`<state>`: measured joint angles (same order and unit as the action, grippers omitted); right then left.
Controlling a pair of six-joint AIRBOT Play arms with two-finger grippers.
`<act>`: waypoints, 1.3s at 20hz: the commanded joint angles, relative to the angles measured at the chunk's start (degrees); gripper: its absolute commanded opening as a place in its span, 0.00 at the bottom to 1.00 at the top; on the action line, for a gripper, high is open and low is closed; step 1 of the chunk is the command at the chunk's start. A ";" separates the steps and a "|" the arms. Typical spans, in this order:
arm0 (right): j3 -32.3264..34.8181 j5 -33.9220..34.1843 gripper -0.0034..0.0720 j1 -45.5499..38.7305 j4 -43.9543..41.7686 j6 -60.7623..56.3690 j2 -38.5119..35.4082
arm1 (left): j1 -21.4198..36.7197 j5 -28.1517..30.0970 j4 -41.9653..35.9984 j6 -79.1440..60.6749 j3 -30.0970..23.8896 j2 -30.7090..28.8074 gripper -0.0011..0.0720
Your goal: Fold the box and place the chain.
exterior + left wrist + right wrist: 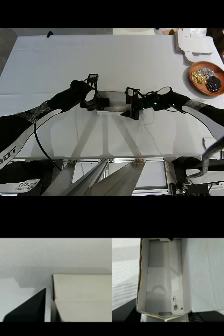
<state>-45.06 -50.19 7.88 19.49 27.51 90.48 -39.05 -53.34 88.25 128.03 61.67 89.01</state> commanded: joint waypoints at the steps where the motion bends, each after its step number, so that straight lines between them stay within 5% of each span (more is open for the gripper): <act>1: -0.04 0.00 0.73 0.02 0.00 -0.02 0.02 | -0.46 1.33 0.09 2.12 0.02 0.09 0.30; 5: -0.04 0.00 0.73 0.02 -0.02 0.00 0.00 | -0.46 0.98 0.04 2.10 0.02 0.09 0.02; 11: -0.04 0.00 0.73 0.02 0.00 -0.02 0.02 | -0.46 0.79 0.04 2.08 0.04 0.07 0.02; 12: -0.04 0.00 0.73 0.02 -0.02 0.00 0.02 | -0.46 0.72 0.00 2.08 0.02 0.07 0.10; 15: -0.04 0.00 0.73 0.02 -0.02 0.00 0.02 | -0.09 -0.72 -0.57 2.03 0.02 -1.36 0.62; 22: -0.04 0.00 0.73 0.02 0.00 0.00 0.00 | 5.49 -9.64 -6.91 -7.67 0.00 -11.43 0.62; 26: -0.04 0.00 0.73 0.02 0.00 -0.02 0.02 | 11.32 -14.03 -15.45 -25.88 0.00 -17.35 0.62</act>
